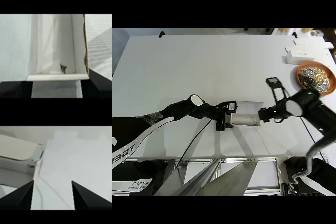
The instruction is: Fold the box and place the chain.
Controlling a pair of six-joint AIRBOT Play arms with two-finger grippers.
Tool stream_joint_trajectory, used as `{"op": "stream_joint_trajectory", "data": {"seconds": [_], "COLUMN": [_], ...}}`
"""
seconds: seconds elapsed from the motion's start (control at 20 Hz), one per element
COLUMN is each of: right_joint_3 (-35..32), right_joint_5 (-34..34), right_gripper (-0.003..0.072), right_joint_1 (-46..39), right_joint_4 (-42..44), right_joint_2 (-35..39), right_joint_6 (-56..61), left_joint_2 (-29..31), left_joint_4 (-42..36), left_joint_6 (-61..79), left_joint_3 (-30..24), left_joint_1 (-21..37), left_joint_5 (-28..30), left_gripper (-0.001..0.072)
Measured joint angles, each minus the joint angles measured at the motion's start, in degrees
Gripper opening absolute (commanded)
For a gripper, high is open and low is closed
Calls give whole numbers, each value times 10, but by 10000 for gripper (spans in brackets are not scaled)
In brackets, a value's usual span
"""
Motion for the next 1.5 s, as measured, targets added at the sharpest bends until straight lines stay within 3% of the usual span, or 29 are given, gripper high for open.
{"op": "stream_joint_trajectory", "data": {"seconds": [0.15,0.35,0.55,0.8,1.1,1.4,1.45,1.5], "right_joint_3": [52,142,274,420,462,469,469,469], "right_joint_5": [5,-39,-68,-68,-53,-41,-42,-42], "right_gripper": [331,321,320,320,319,293,281,173], "right_joint_1": [-93,-247,-363,-433,-487,-509,-511,-513], "right_joint_4": [-4,-6,-2,5,7,9,9,9], "right_joint_2": [32,10,-114,-309,-457,-516,-519,-522], "right_joint_6": [-58,-154,-210,-231,-240,-249,-250,-250], "left_joint_2": [0,0,0,0,0,0,0,0], "left_joint_4": [0,0,0,0,0,0,0,0], "left_joint_6": [0,0,0,0,0,0,0,0], "left_joint_3": [0,0,0,0,0,0,0,0], "left_joint_1": [0,0,0,0,0,0,0,0], "left_joint_5": [0,0,0,0,0,0,0,0], "left_gripper": [276,276,276,276,276,276,276,276]}}
